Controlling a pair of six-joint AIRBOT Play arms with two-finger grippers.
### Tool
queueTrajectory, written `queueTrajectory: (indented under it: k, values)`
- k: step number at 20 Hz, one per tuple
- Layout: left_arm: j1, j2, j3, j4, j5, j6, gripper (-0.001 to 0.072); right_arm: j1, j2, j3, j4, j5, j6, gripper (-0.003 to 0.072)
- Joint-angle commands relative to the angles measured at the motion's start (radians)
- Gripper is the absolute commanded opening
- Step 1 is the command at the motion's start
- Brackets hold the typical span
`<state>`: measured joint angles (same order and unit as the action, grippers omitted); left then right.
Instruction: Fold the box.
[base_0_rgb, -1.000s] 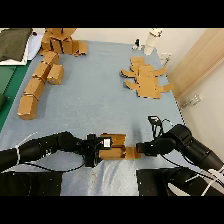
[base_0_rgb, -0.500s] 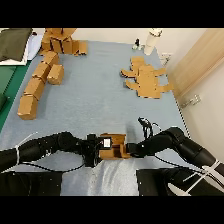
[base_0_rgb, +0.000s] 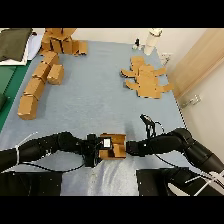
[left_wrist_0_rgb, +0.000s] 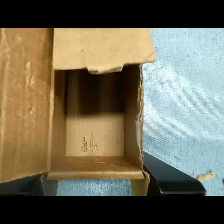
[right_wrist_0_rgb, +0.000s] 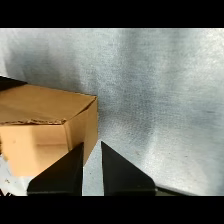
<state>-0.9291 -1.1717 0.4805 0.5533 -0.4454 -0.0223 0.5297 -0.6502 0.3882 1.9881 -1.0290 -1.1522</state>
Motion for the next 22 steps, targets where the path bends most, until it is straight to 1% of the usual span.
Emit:
queueTrajectory:
  k: [1,4,5,6,7,9,10,11,16,20,22]
  values:
    - [0.0,0.0,0.0,0.0,0.0,0.0,0.0524,0.0,0.007,0.002,-0.007,-0.001,0.003,0.0177]
    - [0.0,0.0,0.0,0.0,0.0,0.0,0.0524,0.0,0.007,0.036,-0.039,-0.018,0.003,0.0177]
    - [0.0,0.0,0.0,0.0,0.0,0.0,0.0524,0.0,0.007,0.05,-0.048,-0.023,0.003,0.02]
    - [0.0,0.0,0.0,0.0,0.0,0.0,0.0524,0.0,0.007,0.06,-0.048,-0.029,0.003,0.0309]
    - [0.0,0.0,0.0,0.0,0.0,0.0,0.0524,0.0,0.007,0.064,-0.041,-0.036,0.003,0.0326]
    - [0.0,0.0,0.0,0.0,0.0,0.0,0.0524,0.0,0.007,0.064,-0.011,-0.045,0.002,0.0336]
    - [0.0,0.0,0.0,0.0,0.0,0.0,0.0524,0.0,0.007,0.064,0.005,-0.048,0.001,0.0439]
    - [0.0,0.0,0.0,0.0,0.0,0.0,0.0524,0.0,0.007,0.064,0.016,-0.052,0.0,0.0451]
    - [0.0,0.0,0.0,0.0,0.0,0.0,0.0524,0.007,-0.03,0.064,-0.005,-0.068,-0.001,0.0451]
    - [0.0,0.0,0.0,0.0,0.0,0.0,0.0524,0.088,-0.098,0.072,-0.024,-0.011,0.001,0.0446]
    - [0.0,0.0,0.0,0.0,0.0,0.0,0.0524,0.126,-0.148,0.104,-0.071,-0.003,0.031,0.0444]
